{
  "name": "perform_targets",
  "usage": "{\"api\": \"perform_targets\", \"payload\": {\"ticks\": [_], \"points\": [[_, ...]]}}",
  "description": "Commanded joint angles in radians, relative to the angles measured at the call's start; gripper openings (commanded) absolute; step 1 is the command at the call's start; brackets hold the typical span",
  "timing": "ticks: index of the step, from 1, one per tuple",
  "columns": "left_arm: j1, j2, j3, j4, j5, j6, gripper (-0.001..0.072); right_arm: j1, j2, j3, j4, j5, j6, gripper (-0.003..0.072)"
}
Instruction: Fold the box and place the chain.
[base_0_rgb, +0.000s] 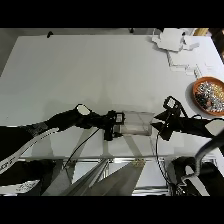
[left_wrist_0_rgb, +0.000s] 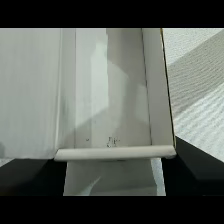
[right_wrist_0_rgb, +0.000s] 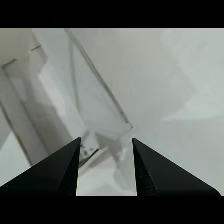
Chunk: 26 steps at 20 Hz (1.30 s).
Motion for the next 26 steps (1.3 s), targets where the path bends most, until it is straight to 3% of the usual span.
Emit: {"api": "perform_targets", "payload": {"ticks": [1, 4, 6, 8, 10, 13, 15, 17, 22, 26], "points": [[0.001, 0.001, 0.000, 0.000, 0.000, 0.000, 0.0218, 0.000, 0.080, 0.000, -0.023, 0.127, 0.126, 0.0311], [0.001, 0.001, 0.000, 0.000, 0.000, 0.000, 0.0218, 0.000, 0.088, 0.000, -0.002, 0.163, 0.181, 0.0287], [0.001, 0.001, 0.000, 0.000, 0.000, 0.000, 0.0218, 0.000, 0.072, 0.000, 0.119, 0.142, 0.126, 0.0126], [0.001, 0.001, 0.000, 0.000, 0.000, 0.000, 0.0218, 0.015, 0.020, 0.000, 0.312, 0.054, 0.009, 0.0030], [0.001, 0.001, 0.000, 0.000, 0.000, 0.000, 0.0218, 0.072, -0.085, 0.000, 0.410, -0.114, -0.031, 0.0023], [0.001, 0.001, 0.000, 0.000, 0.000, 0.000, 0.0218, 0.150, -0.300, 0.001, 0.410, -0.286, -0.030, 0.0023], [0.001, 0.001, 0.000, 0.000, 0.000, 0.000, 0.0218, 0.158, -0.414, 0.001, 0.410, -0.327, -0.029, 0.0023], [0.001, 0.001, 0.000, 0.000, 0.000, 0.000, 0.0218, 0.158, -0.442, 0.001, 0.408, -0.320, -0.029, 0.0024], [0.001, 0.001, 0.000, 0.000, 0.000, 0.000, 0.0218, 0.158, -0.229, 0.001, 0.343, -0.296, -0.029, 0.0065], [0.001, 0.001, 0.000, 0.000, 0.000, 0.000, 0.0218, 0.158, 0.019, 0.001, -0.013, -0.136, -0.031, 0.0064]]}}
